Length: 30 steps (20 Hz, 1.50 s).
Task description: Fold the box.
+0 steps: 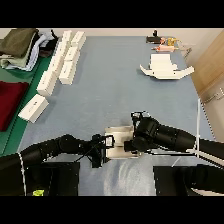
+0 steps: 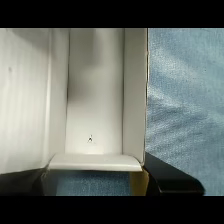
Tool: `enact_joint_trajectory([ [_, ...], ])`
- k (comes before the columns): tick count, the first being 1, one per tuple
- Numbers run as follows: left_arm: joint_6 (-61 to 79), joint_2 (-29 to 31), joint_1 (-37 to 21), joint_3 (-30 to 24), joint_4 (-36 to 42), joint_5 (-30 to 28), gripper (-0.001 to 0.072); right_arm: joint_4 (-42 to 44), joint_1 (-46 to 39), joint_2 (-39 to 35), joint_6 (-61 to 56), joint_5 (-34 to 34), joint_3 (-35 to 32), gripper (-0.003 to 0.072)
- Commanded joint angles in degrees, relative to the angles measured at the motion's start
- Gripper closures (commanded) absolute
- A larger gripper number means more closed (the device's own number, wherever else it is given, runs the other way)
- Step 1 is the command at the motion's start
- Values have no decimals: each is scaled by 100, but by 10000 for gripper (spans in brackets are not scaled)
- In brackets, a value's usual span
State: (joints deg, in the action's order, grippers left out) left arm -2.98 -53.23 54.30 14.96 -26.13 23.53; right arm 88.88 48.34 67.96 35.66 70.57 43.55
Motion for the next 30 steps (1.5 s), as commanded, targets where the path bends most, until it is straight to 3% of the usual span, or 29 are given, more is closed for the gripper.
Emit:
enact_joint_trajectory([
  [1,0,0,0,4,0,0,248,151,-2,-122,190,55,109,378],
  [8,0,0,0,4,0,0,248,-850,-17,-1305,188,990,562,384],
  [9,0,0,0,4,0,0,248,-894,-37,-1497,197,1012,560,412],
  [10,0,0,0,4,0,0,248,-922,-125,-1672,306,1045,560,549],
  [12,0,0,0,4,0,0,248,-984,-509,-1814,684,1119,549,675],
  [14,0,0,0,4,0,0,248,-837,-1182,-1729,1314,1047,522,684],
  [17,0,0,0,4,0,0,248,273,-2470,-1322,2782,358,525,685],
  [19,0,0,0,4,0,0,248,1716,-3447,-887,4035,-55,533,685],
  [21,0,0,0,4,0,0,248,3202,-4242,-345,5211,-52,538,685],
  [23,0,0,0,4,0,0,248,4553,-4754,269,6218,400,584,685],
  [25,0,0,0,4,0,0,248,5399,-4903,957,6911,1305,774,685],
  [27,0,0,0,4,0,0,248,5622,-4811,1408,7232,1974,940,685],
  [30,0,0,0,4,0,0,248,5606,-4581,1491,7770,2063,951,685],
])
